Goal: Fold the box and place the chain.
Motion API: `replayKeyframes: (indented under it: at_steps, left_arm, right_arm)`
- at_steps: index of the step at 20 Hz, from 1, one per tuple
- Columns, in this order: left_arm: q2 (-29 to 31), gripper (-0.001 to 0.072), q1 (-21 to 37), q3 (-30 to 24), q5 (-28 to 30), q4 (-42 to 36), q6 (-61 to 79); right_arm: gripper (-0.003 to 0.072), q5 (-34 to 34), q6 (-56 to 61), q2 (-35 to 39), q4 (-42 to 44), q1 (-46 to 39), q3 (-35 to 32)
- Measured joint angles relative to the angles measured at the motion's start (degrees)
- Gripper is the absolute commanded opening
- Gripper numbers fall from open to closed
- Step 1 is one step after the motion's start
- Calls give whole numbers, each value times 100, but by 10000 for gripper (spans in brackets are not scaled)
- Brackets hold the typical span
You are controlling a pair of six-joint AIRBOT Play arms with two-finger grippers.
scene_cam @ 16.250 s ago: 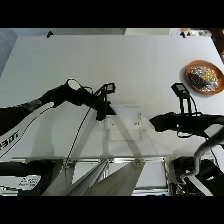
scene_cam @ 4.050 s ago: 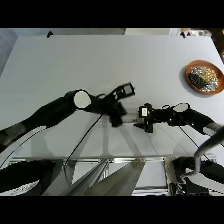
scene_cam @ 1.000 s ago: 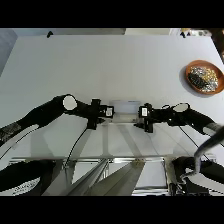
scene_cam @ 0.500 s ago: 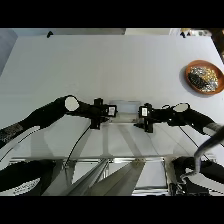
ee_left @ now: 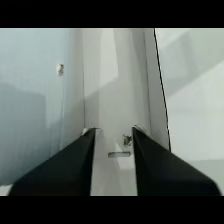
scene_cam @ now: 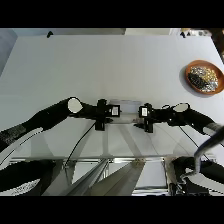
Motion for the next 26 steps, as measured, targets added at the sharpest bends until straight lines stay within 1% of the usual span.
replayKeyframes:
  at_steps: [3,7,11,12,13,14,15,18,21,23,26]
  left_arm:
    - [-59,464,-59,2,-22,-28,-48]
    - [-22,449,-72,0,-98,13,-302]
    - [365,448,48,0,-262,216,-999]
    - [516,410,114,0,-343,291,-1217]
    - [702,286,210,0,-461,417,-1478]
    - [883,129,313,0,-588,527,-1740]
    - [1095,0,448,0,-772,645,-2044]
    - [1663,4,951,-2,-1292,933,-2949]
    - [1985,4,1591,-83,-1676,981,-4094]
    - [2004,4,2002,-245,-1777,881,-4765]
    - [1698,4,2387,-450,-1827,702,-5362]
  right_arm:
    - [318,0,-2,0,-2,0,0]
    - [318,4,-9,0,-11,0,0]
    - [318,4,0,0,-2,0,0]
    - [318,0,2,0,2,0,0]
    - [318,0,2,-2,2,0,0]
    - [318,0,2,0,2,0,0]
    - [318,0,2,0,2,0,0]
    - [318,0,2,0,2,0,0]
    - [318,-2,2,-2,2,0,0]
    - [318,-2,2,0,2,0,0]
    - [318,-2,2,0,2,0,0]
